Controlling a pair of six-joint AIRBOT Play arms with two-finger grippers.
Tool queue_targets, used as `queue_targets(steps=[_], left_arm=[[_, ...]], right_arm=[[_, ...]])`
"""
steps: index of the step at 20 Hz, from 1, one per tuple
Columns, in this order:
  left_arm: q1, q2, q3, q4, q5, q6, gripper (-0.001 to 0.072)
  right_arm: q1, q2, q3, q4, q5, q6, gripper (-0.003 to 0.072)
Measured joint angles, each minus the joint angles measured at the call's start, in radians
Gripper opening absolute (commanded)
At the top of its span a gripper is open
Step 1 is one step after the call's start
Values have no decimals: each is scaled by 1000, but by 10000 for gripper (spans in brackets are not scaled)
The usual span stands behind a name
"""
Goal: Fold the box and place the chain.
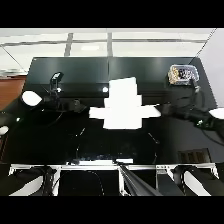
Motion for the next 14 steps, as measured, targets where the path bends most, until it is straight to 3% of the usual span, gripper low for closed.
queue_targets(steps=[3, 6, 11, 14], left_arm=[[10, -154, 92, -233, -85, 156, 702], [21, -301, 177, -345, -175, 226, 702], [26, -478, 288, -363, -357, 256, 700], [26, -554, 351, -351, -523, 336, 674]], right_arm=[[182, 23, -59, 63, -116, 3, 16], [286, 32, -80, 92, -186, 8, 17], [342, 36, -90, 107, -237, 18, 17], [351, 36, -92, 110, -250, 19, 17]])
